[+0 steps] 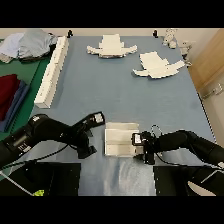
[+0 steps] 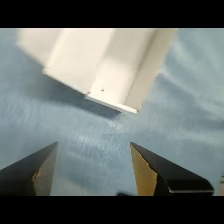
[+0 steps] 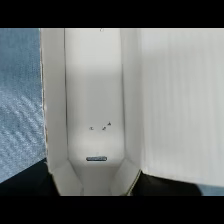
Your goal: Fold the box.
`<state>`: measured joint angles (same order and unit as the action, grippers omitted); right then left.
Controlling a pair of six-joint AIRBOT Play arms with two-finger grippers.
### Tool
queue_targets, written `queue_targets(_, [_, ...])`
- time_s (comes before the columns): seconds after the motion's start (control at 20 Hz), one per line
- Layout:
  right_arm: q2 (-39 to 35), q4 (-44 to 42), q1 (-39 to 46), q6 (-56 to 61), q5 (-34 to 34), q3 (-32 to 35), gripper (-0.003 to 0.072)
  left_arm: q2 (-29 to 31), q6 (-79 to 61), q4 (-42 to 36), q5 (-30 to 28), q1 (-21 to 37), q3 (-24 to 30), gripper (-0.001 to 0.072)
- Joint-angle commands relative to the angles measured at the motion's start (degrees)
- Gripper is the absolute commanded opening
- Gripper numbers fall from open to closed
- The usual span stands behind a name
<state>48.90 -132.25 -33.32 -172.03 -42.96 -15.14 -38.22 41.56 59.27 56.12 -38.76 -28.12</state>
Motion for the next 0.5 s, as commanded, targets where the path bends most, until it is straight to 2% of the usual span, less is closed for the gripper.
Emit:
queue_targets(0.0, [0.0, 0.0, 0.0, 0.0, 0.0, 0.0, 0.0530, 0.2, -26.9, -11.2, -9.8, 3.1, 9.2, 0.0720])
queue_targets(0.1, [0.0, 0.0, 0.0, 0.0, 0.0, 0.0, 0.0529, -1.0, -33.6, -16.4, -12.9, 3.1, 12.0, 0.0720])
queue_targets(0.3, [0.0, 0.0, 0.0, 0.0, 0.0, 0.0, 0.0530, -4.5, -47.2, -26.4, -16.5, 3.0, 12.7, 0.0720])
queue_targets(0.45, [0.0, 0.0, 0.0, 0.0, 0.0, 0.0, 0.0529, -8.3, -47.2, -26.7, -19.1, 3.0, 12.6, 0.0720])
